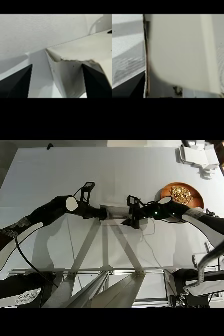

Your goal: Fold the box and place the chain.

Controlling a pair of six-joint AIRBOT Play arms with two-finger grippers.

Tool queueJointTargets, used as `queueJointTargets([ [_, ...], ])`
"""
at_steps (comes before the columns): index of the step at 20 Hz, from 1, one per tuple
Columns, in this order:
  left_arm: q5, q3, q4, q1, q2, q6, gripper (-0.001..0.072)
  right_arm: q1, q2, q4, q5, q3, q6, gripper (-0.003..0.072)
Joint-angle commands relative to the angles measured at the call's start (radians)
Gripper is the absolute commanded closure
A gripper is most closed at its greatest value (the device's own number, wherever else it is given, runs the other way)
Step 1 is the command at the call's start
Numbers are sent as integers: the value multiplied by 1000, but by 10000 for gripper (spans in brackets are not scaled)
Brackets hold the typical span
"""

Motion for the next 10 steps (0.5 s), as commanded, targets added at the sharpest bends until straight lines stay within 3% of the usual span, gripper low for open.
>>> queueJointTargets([
  [1, -19, 5, 35, 0, 0, -11, 12, 0, 0, 0, 0, 1, 0, 351],
  [6, -140, 120, 109, 0, 0, -117, 11, 0, 0, 0, 0, 1, 0, 351],
  [10, -165, 143, 165, -26, -4, -225, 32, 0, 0, 0, 1, 1, 0, 351],
])
